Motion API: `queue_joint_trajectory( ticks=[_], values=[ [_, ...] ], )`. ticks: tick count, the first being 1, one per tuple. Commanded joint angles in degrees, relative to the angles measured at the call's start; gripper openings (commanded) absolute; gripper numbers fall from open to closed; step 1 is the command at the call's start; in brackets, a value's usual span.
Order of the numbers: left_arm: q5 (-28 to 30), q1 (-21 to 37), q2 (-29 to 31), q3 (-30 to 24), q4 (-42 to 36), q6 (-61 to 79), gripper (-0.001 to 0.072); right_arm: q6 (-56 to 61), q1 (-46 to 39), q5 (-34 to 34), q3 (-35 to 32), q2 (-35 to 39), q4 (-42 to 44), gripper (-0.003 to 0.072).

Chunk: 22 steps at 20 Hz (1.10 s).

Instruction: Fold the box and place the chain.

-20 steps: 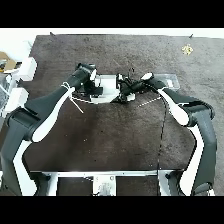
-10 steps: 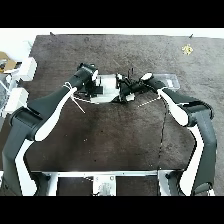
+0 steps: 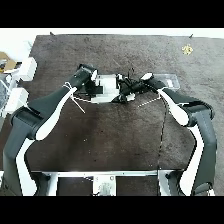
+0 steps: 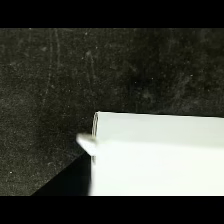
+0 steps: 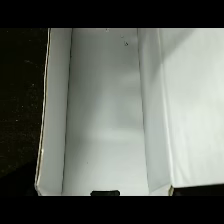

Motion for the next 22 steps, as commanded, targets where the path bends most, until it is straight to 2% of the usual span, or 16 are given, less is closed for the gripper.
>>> queue_joint_trajectory(
  ticks=[1,4,5,6,7,14,18,22],
  values=[
    [0.0,0.0,-0.1,0.0,-0.9,0.0,0.0010,0.1,0.0,0.0,0.0,0.0,0.1,0.0378],
    [0.3,0.0,-0.1,0.0,-0.9,0.1,0.0012,0.1,0.0,0.0,0.0,0.0,0.1,0.0378],
    [0.3,0.0,0.0,0.0,-0.9,0.8,0.0114,0.1,0.0,0.0,0.0,0.0,0.1,0.0378],
    [0.3,0.0,0.0,0.0,-0.9,2.6,0.0445,0.1,0.0,0.0,0.0,0.0,0.1,0.0378],
    [0.2,0.0,0.0,0.1,-0.9,5.2,0.0618,0.1,0.0,0.0,0.0,0.0,0.1,0.0378],
    [-0.9,0.0,1.7,0.4,-1.3,8.1,0.0607,0.1,0.0,0.0,0.0,0.0,0.1,0.0378],
    [-6.6,0.0,2.5,4.9,-0.5,13.6,0.0608,0.1,0.0,0.0,0.0,0.0,0.1,0.0378],
    [-12.3,0.0,2.5,13.2,-0.4,23.5,0.0608,0.1,0.0,0.0,0.0,0.0,0.1,0.0378]
  ],
)
